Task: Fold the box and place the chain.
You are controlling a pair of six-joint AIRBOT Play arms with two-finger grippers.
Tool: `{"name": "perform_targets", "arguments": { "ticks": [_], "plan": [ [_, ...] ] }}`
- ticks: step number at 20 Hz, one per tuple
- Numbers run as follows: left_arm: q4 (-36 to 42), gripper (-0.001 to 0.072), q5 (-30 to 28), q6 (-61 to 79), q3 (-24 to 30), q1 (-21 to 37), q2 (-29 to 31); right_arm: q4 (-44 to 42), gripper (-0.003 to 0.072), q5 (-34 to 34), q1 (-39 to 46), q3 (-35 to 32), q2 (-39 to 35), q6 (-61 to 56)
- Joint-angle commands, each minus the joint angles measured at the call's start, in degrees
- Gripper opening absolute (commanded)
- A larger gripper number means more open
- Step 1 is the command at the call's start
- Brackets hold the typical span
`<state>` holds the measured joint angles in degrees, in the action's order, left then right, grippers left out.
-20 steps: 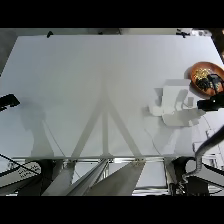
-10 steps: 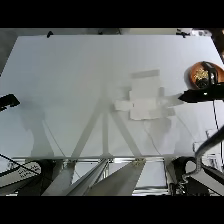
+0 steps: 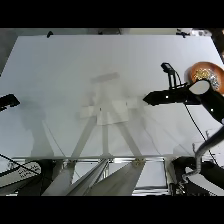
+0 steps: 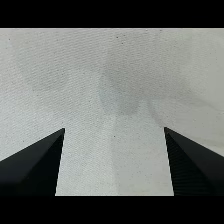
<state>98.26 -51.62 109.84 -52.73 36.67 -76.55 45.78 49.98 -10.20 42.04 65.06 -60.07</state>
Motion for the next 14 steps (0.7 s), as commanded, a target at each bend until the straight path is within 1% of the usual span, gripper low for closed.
{"name": "perform_targets", "arguments": {
  "ticks": [1,3,6,9,11,14],
  "plan": [
    [0.00,0.0698,0.00,0.02,-0.02,0.04,-0.04,4.35,0.0011,-5.97,-8.07,-0.96,-0.04,-9.53],
    [0.00,0.0698,0.00,0.02,-0.02,0.04,-0.04,9.73,0.0011,-8.68,-11.56,-2.47,-0.04,-16.48],
    [0.00,0.0698,-0.02,0.02,-0.02,0.04,-0.04,12.28,0.0011,-13.70,-17.55,-4.92,-0.04,-21.64],
    [0.00,0.0698,0.00,0.02,-0.02,0.04,-0.04,19.21,0.0011,-17.38,-23.19,-5.07,-0.04,-29.51],
    [0.00,0.0698,0.00,0.02,-0.02,0.04,-0.04,23.43,0.0011,-18.53,-25.00,-5.07,-0.04,-33.53],
    [0.00,0.0698,0.00,0.02,-0.02,0.04,-0.04,24.76,0.0011,-18.53,-25.07,-5.07,-0.22,-34.01]
  ]
}}
